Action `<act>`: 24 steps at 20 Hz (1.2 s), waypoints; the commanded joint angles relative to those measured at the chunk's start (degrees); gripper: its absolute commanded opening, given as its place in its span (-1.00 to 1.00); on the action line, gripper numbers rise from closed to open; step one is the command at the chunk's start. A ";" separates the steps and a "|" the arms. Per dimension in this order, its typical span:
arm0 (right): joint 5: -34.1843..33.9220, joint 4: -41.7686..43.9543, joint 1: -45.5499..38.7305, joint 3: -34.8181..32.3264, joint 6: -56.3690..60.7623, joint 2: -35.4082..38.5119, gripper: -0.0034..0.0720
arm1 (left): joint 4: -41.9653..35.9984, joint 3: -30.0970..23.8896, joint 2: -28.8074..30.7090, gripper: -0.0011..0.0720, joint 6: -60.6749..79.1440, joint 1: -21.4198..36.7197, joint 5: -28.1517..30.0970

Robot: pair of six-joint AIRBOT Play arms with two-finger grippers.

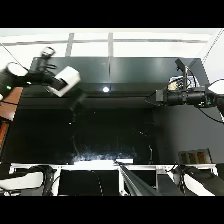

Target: Fold the box and place the chain.

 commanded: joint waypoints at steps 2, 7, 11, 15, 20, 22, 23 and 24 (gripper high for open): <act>-0.22 0.04 0.00 0.04 0.00 0.02 -0.84 | 0.48 10.16 -9.62 -0.15 -6.03 13.44 1.38; -0.42 0.04 0.02 0.04 0.11 0.02 -0.84 | 0.46 22.86 -22.12 -0.14 -8.66 16.33 2.75; -1.31 0.04 0.04 0.04 1.95 0.02 -0.84 | 0.07 28.83 -28.85 0.43 -9.68 14.67 2.80; -0.76 0.07 0.04 0.04 2.71 0.02 -0.84 | 4.72 32.87 -28.76 1.00 -12.70 13.16 -0.94; -1.09 0.26 0.00 0.07 3.45 0.04 -0.84 | 17.70 52.76 -28.37 1.00 -31.28 13.09 -27.19; 0.09 0.46 0.00 0.13 3.43 0.09 -0.84 | 19.45 55.67 -25.38 1.00 -35.85 13.11 -35.21; 0.61 0.26 -0.07 0.55 3.21 0.11 -0.84 | 19.06 54.29 -22.56 1.00 -40.06 13.00 -36.79; 0.96 -0.46 -0.26 1.51 3.15 0.15 -0.84 | 19.06 52.48 -19.69 0.93 -44.94 12.76 -38.10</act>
